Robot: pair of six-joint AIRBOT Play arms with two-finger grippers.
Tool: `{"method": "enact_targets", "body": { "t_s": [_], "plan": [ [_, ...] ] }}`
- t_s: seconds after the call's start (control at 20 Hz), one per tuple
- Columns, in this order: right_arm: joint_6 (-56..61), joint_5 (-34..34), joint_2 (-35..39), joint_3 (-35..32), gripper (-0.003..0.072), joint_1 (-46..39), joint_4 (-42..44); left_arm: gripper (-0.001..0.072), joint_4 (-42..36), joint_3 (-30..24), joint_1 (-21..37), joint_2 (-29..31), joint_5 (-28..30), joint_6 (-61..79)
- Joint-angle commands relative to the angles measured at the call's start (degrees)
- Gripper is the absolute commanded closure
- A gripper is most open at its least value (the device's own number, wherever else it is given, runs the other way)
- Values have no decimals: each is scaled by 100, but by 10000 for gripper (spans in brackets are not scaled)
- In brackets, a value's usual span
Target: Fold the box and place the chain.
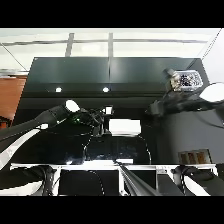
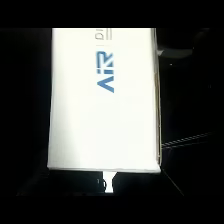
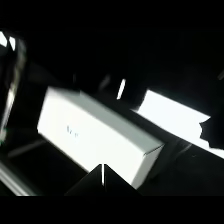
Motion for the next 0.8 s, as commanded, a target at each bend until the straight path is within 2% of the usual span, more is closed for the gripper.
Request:
{"method": "enact_targets", "body": {
  "t_s": [0.0, 0.1, 0.2, 0.3, 0.4, 0.55, 0.6, 0.75],
  "plan": [
    [7, 588, 793, 483, 669, -844, -699, -5, 223, 7, 20, 232, 9, -118],
    [26, 809, 1080, 481, 669, -1322, -1104, -1, 614, 7, 22, 546, -83, -529],
    [33, 785, 1174, 431, 669, -1600, -1228, 0, 855, 92, -90, 859, -409, -879],
    [31, 487, 1178, 240, 669, -1600, -1025, 0, 859, 350, -289, 968, -533, -1174],
    [28, 260, 1178, -11, 669, -1600, -717, 0, 850, 697, -533, 944, -376, -1294],
    [24, -2, 1178, -295, 669, -1600, -691, 10, 970, 1266, -885, 562, 251, -2380],
    [24, -114, 1178, -389, 669, -1600, -695, 11, 1001, 1484, -916, 313, 289, -2876],
    [24, -192, 1178, -496, 669, -1600, -699, 10, 1001, 1965, -951, -334, -232, -3300]
  ]
}}
